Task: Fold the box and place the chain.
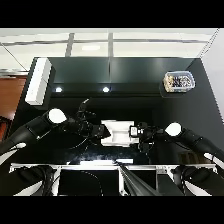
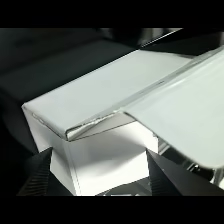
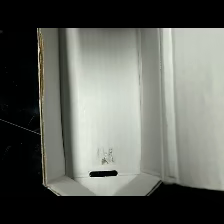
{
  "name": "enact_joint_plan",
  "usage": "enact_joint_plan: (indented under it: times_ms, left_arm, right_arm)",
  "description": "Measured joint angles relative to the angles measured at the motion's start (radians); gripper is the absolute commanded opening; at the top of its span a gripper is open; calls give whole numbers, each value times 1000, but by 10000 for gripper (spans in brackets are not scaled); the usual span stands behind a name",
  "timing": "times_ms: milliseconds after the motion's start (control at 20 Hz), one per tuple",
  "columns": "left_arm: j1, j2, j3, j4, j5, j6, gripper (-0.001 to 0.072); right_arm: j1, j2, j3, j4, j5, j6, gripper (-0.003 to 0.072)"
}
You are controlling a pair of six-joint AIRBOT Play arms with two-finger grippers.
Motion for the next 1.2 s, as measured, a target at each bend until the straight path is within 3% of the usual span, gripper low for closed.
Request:
enact_joint_plan:
  times_ms: [650, 700, 1000, 1050, 1150, 1200]
  left_arm:
    - [-125, -37, 47, 293, 88, -327, 651]
    - [-135, -40, 58, 332, 81, -368, 603]
    - [-251, -128, 205, 610, -54, -620, 602]
    - [-274, -150, 235, 661, -79, -668, 579]
    - [-311, -183, 275, 739, -116, -756, 363]
    - [-324, -199, 291, 769, -121, -795, 346]
  right_arm:
    - [0, 0, 0, 0, 0, 0, 232]
    - [0, 0, 0, 0, 0, 0, 233]
    - [0, 0, 0, 0, 0, 0, 233]
    - [0, 0, 0, 0, 0, 0, 233]
    - [0, 0, 0, 0, 0, 0, 233]
    - [0, 0, 0, 0, 0, 0, 233]
